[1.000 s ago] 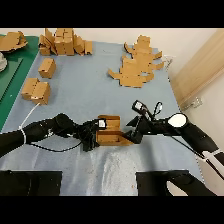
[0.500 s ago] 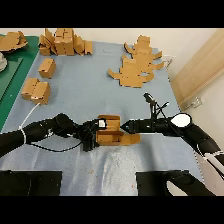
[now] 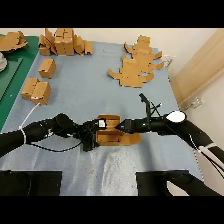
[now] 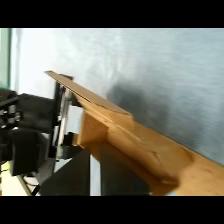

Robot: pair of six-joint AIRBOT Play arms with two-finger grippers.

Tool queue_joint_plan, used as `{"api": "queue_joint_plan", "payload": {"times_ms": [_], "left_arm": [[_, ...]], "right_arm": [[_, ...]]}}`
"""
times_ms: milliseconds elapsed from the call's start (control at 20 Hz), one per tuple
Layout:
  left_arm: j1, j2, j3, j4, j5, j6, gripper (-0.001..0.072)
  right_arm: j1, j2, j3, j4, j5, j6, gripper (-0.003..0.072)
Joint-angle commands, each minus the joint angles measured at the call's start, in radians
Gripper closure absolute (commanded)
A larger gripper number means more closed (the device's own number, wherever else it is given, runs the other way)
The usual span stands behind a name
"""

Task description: Fold the box.

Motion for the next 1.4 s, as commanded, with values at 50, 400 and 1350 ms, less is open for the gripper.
{"api": "queue_joint_plan", "payload": {"times_ms": [50,400,1350], "left_arm": [[0.0,0.0,0.001,0.0,0.0,0.0,0.0294],[0.0,0.0,0.001,0.0,0.0,0.0,0.0295],[0.0,0.0,0.001,0.0,0.0,0.0,0.0294]], "right_arm": [[0.034,-0.22,0.167,0.08,0.053,-0.145,0.0682],[0.034,-0.554,0.269,-0.075,0.08,-0.112,0.0684],[-0.178,-0.114,0.308,-0.406,0.129,-0.187,0.0562]]}}
